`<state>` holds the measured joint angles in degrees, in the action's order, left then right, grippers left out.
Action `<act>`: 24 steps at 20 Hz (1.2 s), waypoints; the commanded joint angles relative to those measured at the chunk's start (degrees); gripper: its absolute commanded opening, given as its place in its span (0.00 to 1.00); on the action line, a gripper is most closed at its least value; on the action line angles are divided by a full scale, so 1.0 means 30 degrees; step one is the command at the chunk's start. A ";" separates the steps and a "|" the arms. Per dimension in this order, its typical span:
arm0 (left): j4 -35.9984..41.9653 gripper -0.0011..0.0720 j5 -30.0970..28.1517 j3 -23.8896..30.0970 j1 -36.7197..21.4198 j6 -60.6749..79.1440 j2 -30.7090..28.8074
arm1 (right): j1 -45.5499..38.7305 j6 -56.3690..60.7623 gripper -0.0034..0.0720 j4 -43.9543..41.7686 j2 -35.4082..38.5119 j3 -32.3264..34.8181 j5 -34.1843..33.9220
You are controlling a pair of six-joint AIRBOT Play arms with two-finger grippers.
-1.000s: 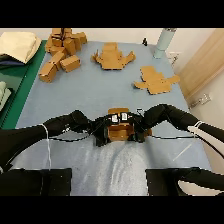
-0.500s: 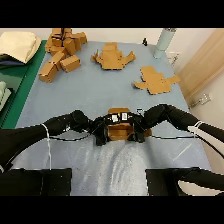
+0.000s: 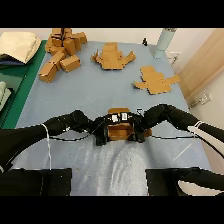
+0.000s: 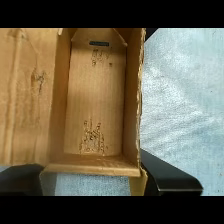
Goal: Fold the box.
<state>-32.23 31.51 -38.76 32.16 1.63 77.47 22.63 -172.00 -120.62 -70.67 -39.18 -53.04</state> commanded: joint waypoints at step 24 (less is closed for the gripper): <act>-0.0015 0.74 0.0022 0.0007 -0.0015 0.0000 0.0007 | -0.0889 0.5399 1.00 0.3592 0.4605 -0.0051 -0.3490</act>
<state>-32.27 31.64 -38.74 32.16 1.63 77.47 20.36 -158.74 -111.20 -62.17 -39.18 -59.99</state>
